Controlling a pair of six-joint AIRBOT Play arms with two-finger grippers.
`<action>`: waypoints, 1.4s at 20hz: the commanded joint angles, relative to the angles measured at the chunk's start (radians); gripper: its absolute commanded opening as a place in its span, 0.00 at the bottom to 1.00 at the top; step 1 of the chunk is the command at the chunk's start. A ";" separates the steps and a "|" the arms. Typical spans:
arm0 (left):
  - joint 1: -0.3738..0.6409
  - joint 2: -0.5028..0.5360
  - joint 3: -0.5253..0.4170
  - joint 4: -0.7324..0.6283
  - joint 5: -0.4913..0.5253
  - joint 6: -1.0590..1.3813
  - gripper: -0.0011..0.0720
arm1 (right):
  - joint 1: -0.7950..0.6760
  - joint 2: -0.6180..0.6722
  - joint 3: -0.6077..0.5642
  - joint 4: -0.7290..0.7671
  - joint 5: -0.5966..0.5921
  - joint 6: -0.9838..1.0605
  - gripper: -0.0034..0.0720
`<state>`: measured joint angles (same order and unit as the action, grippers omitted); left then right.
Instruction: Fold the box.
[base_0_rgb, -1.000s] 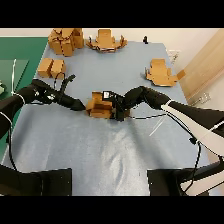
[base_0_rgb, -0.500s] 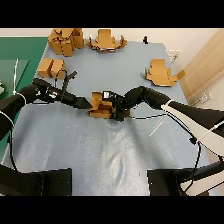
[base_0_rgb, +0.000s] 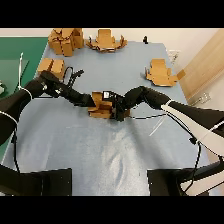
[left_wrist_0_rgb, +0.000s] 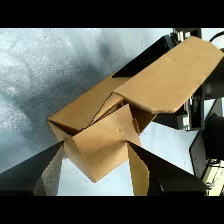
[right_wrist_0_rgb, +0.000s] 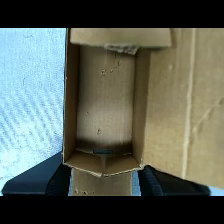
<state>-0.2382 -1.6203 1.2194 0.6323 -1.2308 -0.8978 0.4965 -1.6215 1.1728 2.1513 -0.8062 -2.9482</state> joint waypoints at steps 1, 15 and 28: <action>-0.044 0.000 0.053 0.100 -0.026 -0.182 0.84 | 0.000 0.000 0.000 0.000 0.000 0.000 0.73; -0.167 0.000 0.063 0.364 0.142 -0.470 0.81 | 0.000 0.000 0.000 0.000 0.000 0.000 0.73; -0.365 -0.011 0.113 0.814 0.150 -0.948 0.81 | 0.000 0.000 0.000 0.000 0.001 0.000 0.73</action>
